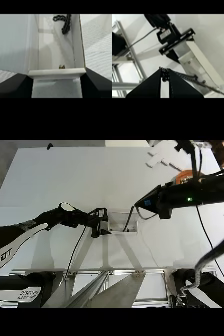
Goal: Fold the box and place the chain.
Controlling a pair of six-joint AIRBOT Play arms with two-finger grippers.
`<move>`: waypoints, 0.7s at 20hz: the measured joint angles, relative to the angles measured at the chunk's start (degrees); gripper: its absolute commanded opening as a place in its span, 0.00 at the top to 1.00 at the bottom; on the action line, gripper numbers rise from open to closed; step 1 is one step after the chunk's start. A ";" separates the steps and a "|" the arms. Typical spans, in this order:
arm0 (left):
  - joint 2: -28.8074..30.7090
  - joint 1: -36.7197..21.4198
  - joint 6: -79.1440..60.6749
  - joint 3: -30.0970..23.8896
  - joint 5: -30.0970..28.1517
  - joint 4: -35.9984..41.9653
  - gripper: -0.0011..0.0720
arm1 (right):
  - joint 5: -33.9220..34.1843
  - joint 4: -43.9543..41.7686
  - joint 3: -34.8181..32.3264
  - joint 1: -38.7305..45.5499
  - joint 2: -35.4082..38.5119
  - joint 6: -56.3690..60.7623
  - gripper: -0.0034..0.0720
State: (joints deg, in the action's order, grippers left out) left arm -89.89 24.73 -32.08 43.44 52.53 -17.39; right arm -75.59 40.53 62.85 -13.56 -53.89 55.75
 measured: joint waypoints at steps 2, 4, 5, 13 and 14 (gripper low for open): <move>0.00 0.00 0.00 0.00 0.00 0.00 0.89 | 0.31 1.07 -2.27 0.00 -0.04 -0.22 0.93; 0.00 0.00 0.00 0.00 0.00 0.00 0.89 | 1.81 1.60 -5.01 0.00 -0.09 -0.48 0.93; 0.00 0.00 0.00 0.00 0.00 0.00 0.89 | 2.91 1.86 -6.62 0.00 -0.11 -0.63 0.93; 0.02 0.00 0.00 0.00 0.00 0.00 0.89 | 15.74 4.22 -18.86 -6.05 -0.92 -2.82 0.93; 0.00 0.00 -0.02 0.00 -0.02 0.00 0.89 | 18.08 5.29 -19.50 -7.26 -1.29 -1.97 0.93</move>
State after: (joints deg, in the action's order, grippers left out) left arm -89.89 24.73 -32.10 43.44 52.51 -17.39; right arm -57.52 45.82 43.35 -20.82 -55.18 53.78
